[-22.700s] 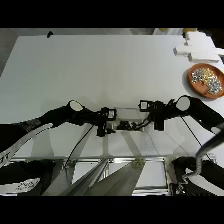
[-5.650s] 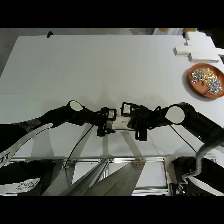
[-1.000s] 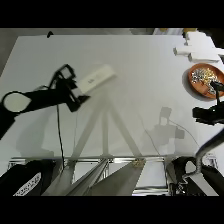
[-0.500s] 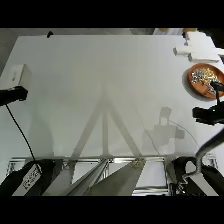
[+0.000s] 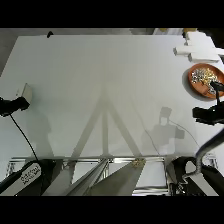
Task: Fold the box and place the chain.
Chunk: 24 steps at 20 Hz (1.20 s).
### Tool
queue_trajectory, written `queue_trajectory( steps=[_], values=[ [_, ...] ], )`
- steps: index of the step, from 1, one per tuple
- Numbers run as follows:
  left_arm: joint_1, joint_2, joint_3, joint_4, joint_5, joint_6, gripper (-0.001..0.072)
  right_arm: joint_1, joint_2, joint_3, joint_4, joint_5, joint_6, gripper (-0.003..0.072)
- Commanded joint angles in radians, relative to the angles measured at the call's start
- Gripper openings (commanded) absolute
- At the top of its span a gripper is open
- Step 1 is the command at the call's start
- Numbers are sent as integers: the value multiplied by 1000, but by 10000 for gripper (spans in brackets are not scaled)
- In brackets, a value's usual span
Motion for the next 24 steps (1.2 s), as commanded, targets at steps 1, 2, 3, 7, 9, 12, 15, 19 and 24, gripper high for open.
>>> queue_trajectory(
  steps=[1, 2, 3, 7, 9, 12, 15, 19, 24],
  values=[
    [1, -36, 0, 7, -32, 82, 579, -1, 1, 1, 0, 0, 0, 20],
    [1, -36, 0, 6, -31, 89, 708, -1, 1, 1, 0, 0, 0, 20],
    [1, -36, 0, 6, -32, 90, 696, -1, 1, 1, 0, 0, 0, 20],
    [-30, -35, 0, 7, -74, 90, 697, -1, 1, 1, 0, 0, 0, 20],
    [-53, -23, 0, 10, -100, 90, 697, -1, 1, 1, 0, 0, 0, 20],
    [-80, 36, 0, 26, -139, 88, 696, -1, 1, 1, 0, 0, 0, 20],
    [-104, 150, 0, 25, -169, 82, 694, -1, 1, 1, 0, 0, 0, 20],
    [-151, 333, 0, 24, -246, 23, 691, -1, 1, 1, 0, 0, 0, 20],
    [-166, 510, 0, 17, -471, -100, 691, -1, 1, 1, 0, 0, 0, 20]
  ],
)
